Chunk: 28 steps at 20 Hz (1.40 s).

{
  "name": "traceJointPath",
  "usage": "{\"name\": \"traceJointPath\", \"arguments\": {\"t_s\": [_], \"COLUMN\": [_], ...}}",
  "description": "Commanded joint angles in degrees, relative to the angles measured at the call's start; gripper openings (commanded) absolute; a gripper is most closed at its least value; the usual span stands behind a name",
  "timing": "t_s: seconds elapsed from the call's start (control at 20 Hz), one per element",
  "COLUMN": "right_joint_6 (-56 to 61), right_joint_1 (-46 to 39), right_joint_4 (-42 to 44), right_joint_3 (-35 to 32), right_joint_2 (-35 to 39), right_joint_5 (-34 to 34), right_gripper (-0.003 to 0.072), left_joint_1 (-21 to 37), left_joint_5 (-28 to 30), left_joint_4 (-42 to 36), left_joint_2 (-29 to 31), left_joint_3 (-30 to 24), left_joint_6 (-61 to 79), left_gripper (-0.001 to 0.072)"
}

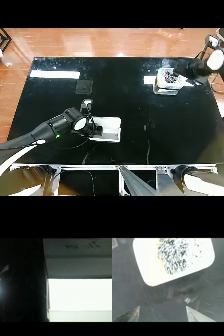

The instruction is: Fold the box and place the chain.

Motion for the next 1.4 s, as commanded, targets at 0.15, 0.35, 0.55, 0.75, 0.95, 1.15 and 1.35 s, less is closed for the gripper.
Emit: {"name": "traceJointPath", "arguments": {"t_s": [0.15,0.35,0.55,0.75,0.95,1.15,1.35], "right_joint_6": [14.78,18.43,23.26,26.05,27.34,27.71,27.71], "right_joint_1": [-3.15,-3.41,-3.41,-3.41,-3.41,-3.52,-3.37], "right_joint_4": [11.96,13.49,15.52,16.46,14.75,11.39,11.61], "right_joint_3": [18.21,19.23,19.26,19.26,19.26,19.26,19.26], "right_joint_2": [-20.22,-23.82,-24.68,-24.72,-24.74,-24.74,-25.03], "right_joint_5": [3.85,1.36,-1.57,-1.62,0.09,1.09,1.31], "right_gripper": [0.0559,0.0559,0.0556,0.0518,0.0519,0.0518,0.0518], "left_joint_1": [0.04,0.04,0.07,0.07,0.07,0.07,0.07], "left_joint_5": [-0.09,-0.11,-0.02,-0.13,-0.22,-0.22,-0.17], "left_joint_4": [-0.02,-0.02,-0.02,-0.02,-0.02,-0.02,-0.02], "left_joint_2": [0.0,0.0,0.0,0.0,0.0,0.0,0.0], "left_joint_3": [-0.02,-0.02,-0.02,-0.02,-0.02,0.0,0.02], "left_joint_6": [0.0,0.02,0.02,0.02,0.02,0.02,0.02], "left_gripper": [0.0021,0.002,0.002,0.0021,0.0021,0.0021,0.002]}}
